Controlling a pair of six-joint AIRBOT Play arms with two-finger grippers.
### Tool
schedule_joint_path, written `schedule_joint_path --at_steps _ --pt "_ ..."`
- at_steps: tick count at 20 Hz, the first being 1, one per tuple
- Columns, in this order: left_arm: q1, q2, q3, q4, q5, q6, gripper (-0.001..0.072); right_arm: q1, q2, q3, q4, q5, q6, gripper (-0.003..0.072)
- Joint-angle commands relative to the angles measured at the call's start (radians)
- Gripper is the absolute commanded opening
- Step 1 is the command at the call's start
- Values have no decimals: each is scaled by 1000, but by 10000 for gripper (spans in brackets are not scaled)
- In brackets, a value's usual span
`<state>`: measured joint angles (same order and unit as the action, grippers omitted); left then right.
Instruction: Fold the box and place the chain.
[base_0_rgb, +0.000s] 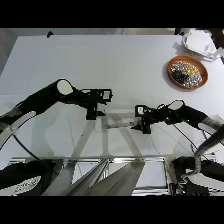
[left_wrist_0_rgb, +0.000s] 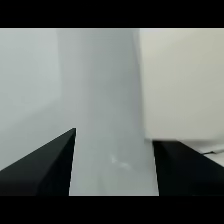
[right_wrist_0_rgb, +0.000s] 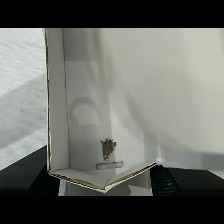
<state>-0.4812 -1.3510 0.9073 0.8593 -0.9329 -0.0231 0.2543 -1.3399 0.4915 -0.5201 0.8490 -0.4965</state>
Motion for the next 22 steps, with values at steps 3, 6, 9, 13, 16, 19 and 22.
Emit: schedule_joint_path --at_steps 3,6,9,13,16,19,22 --pt "60 170 1 129 -53 -160 528 0 0 1 0 1 -1 458" --pt "83 280 1 124 -139 -254 503 0 0 1 0 1 -1 458" --pt "63 344 1 71 -302 -381 -3 0 0 1 0 1 -1 458" --pt "-81 340 -37 3 -291 -423 0 0 0 1 0 1 -1 458" --pt "-252 289 -74 6 -102 -423 0 0 0 1 0 1 -1 458" --pt "-376 191 -74 8 133 -428 2 0 0 1 0 1 -1 458" --pt "-396 96 -74 -39 308 -431 2 0 0 1 0 1 -1 458"
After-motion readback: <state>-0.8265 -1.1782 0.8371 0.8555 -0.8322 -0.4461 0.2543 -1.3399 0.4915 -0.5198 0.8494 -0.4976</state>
